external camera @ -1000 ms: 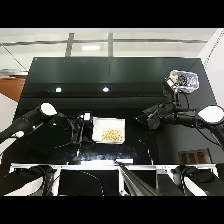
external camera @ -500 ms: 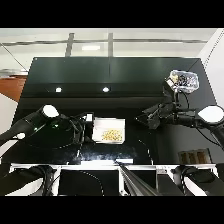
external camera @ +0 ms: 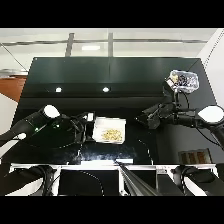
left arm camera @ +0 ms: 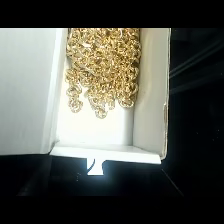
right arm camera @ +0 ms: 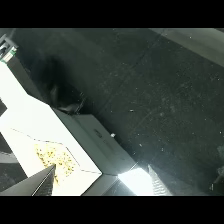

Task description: Fold the box and place the chain.

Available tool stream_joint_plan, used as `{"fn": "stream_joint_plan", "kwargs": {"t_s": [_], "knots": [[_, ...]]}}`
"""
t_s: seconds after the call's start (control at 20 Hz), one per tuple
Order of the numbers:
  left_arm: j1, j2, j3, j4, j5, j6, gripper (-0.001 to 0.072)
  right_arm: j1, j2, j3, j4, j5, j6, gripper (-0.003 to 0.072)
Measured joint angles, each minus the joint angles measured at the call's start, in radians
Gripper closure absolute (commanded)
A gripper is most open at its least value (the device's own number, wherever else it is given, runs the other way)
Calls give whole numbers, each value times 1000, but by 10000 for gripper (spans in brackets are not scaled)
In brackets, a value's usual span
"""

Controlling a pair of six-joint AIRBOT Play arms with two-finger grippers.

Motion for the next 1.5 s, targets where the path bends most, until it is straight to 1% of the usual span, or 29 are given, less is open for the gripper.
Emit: {"fn": "stream_joint_plan", "kwargs": {"t_s": [0.5, 1.4, 1.5], "knots": [[-42, -17, -1, -11, 8, 16, 7, 0, 0, 0, 0, 0, 0, -12], [-48, 12, -1, -14, 22, 4, 2, 0, 0, 0, 0, 0, 18, -12], [-48, 13, -1, -31, 32, 4, 2, 0, 0, 0, -2, 0, 19, -12]]}}
